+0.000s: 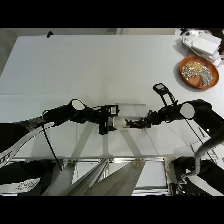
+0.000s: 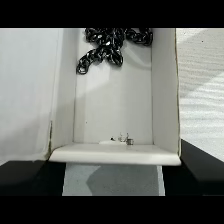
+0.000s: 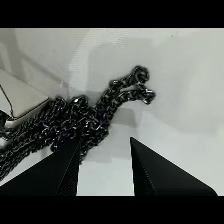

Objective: Fold the box and place the chain.

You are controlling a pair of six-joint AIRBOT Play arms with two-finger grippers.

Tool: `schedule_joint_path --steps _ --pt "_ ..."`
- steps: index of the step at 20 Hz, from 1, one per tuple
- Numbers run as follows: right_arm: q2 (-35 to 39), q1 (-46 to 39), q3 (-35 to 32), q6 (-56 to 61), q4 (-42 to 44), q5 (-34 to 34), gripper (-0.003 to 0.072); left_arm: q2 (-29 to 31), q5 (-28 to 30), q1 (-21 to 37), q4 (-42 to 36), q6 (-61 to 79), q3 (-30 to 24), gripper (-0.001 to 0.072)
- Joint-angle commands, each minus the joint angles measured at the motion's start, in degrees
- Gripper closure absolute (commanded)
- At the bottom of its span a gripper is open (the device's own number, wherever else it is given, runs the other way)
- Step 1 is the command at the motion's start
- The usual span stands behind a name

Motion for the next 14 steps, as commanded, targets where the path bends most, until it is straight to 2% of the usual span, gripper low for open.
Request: schedule_joint_path --steps 1,6,11,14 --pt "-2.89 2.34 -0.42 -0.11 0.74 1.77 0.0347 0.04 0.0 0.04 0.0 0.02 0.02 0.0233" --pt "-4.28 4.46 -0.42 2.29 0.76 2.08 0.0352 0.04 0.0 0.04 0.0 0.02 0.02 0.0233" --pt "-5.09 4.46 -0.42 2.54 1.22 3.34 0.0623 0.04 0.0 0.04 0.0 0.0 0.02 0.0233" --pt "-4.33 4.46 -0.39 2.91 0.94 4.57 0.0673 0.04 0.0 0.04 0.0 0.0 0.02 0.0233"
